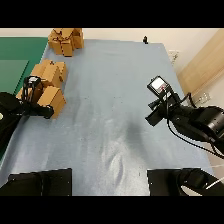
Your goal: Fold the box.
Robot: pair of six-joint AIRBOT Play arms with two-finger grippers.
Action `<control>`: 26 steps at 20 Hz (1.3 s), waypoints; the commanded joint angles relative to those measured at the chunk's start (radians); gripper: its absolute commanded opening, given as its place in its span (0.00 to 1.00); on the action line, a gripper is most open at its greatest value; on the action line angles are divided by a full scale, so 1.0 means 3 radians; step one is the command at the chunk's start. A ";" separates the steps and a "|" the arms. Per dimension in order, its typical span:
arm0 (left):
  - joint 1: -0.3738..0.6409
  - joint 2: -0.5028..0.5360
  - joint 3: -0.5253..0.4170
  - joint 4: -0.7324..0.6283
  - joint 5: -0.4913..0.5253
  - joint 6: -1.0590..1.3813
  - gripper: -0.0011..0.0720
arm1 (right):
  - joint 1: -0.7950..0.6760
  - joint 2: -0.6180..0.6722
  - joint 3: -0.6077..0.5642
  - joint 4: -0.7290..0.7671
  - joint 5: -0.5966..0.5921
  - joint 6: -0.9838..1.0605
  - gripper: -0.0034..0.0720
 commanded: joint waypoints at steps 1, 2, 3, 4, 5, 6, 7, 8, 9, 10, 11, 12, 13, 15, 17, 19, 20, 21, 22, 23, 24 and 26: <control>0.0004 0.0014 0.0024 -0.0008 0.0011 -0.0014 0.95 | 0.0000 -0.0001 0.0000 0.0043 0.0000 0.0001 0.05; 0.0004 0.0036 0.0036 -0.0008 0.0011 -0.0013 0.95 | 0.0000 -0.0001 0.0000 0.0062 0.0001 0.0001 0.05; 0.0004 0.0065 0.0045 -0.0008 0.0011 -0.0008 0.97 | 0.0000 -0.0001 0.0000 0.0071 0.0001 0.0000 0.05; 0.0004 0.0092 0.0053 -0.0008 0.0013 -0.0004 0.97 | 0.0000 -0.0001 0.0000 0.0072 0.0001 0.0001 0.05; 0.0004 0.0123 0.0065 -0.0008 0.0008 -0.0004 0.97 | 0.0000 -0.0001 0.0000 0.0072 0.0003 0.0000 0.05; 0.0004 0.0150 0.0070 -0.0008 0.0008 -0.0004 0.97 | 0.0000 -0.0001 0.0000 0.0072 0.0003 0.0000 0.05; 0.0004 0.0177 0.0075 -0.0008 0.0003 -0.0005 0.97 | 0.0000 -0.0001 0.0000 0.0072 0.0001 0.0001 0.05; 0.0004 0.0198 0.0076 -0.0008 -0.0001 -0.0004 0.97 | 0.0000 -0.0001 0.0000 0.0074 0.0003 0.0001 0.05; 0.0004 0.0216 0.0076 -0.0006 -0.0004 -0.0004 0.97 | 0.0000 -0.0001 0.0000 0.0074 0.0003 0.0001 0.05; 0.0004 0.0221 0.0079 -0.0006 -0.0004 -0.0004 0.97 | 0.0000 -0.0001 0.0000 0.0074 0.0003 0.0001 0.05; 0.0004 0.0224 0.0080 -0.0006 -0.0004 -0.0003 0.97 | 0.0000 -0.0001 0.0000 0.0074 0.0003 0.0001 0.05; 0.0004 0.0223 0.0088 -0.0008 -0.0003 -0.0003 0.97 | 0.0000 -0.0001 0.0000 0.0075 0.0001 0.0001 0.05; 0.0004 0.0224 0.0103 -0.0008 -0.0003 -0.0001 0.97 | 0.0000 -0.0001 0.0000 0.0075 0.0003 0.0000 0.05; 0.0004 0.0224 0.0168 -0.0027 -0.0018 -0.0003 0.97 | 0.0000 -0.0001 0.0000 0.0075 0.0003 0.0000 0.05; 0.0004 0.0223 0.0277 -0.0103 -0.0103 -0.0003 0.97 | 0.0000 -0.0001 0.0000 0.0075 0.0003 0.0000 0.05; 0.0004 0.0224 0.0394 -0.0149 -0.0216 -0.0003 0.97 | 0.0000 -0.0001 0.0000 0.0075 0.0003 0.0000 0.05; 0.0004 0.0224 0.0448 -0.0151 -0.0267 -0.0004 0.97 | 0.0000 -0.0001 0.0000 0.0075 0.0004 0.0000 0.05; 0.0004 0.0226 0.0510 -0.0160 -0.0333 -0.0004 0.97 | 0.0000 -0.0001 0.0000 0.0075 0.0004 0.0000 0.05; 0.0003 0.0239 0.0584 -0.0177 -0.0408 -0.0005 0.97 | 0.0000 -0.0001 0.0000 0.0085 0.0009 0.0000 0.05; 0.0004 0.0263 0.0660 -0.0234 -0.0483 -0.0005 0.97 | 0.0000 -0.0001 0.0000 0.0095 0.0023 0.0001 0.05; 0.0001 0.0295 0.0746 -0.0328 -0.0591 -0.0004 0.87 | 0.0003 -0.0001 0.0001 0.0103 0.0047 0.0001 0.05; -0.0041 0.0380 0.0949 -0.0724 -0.0964 0.0187 0.03 | 0.0003 -0.0001 0.0001 0.0228 0.0200 0.0000 0.05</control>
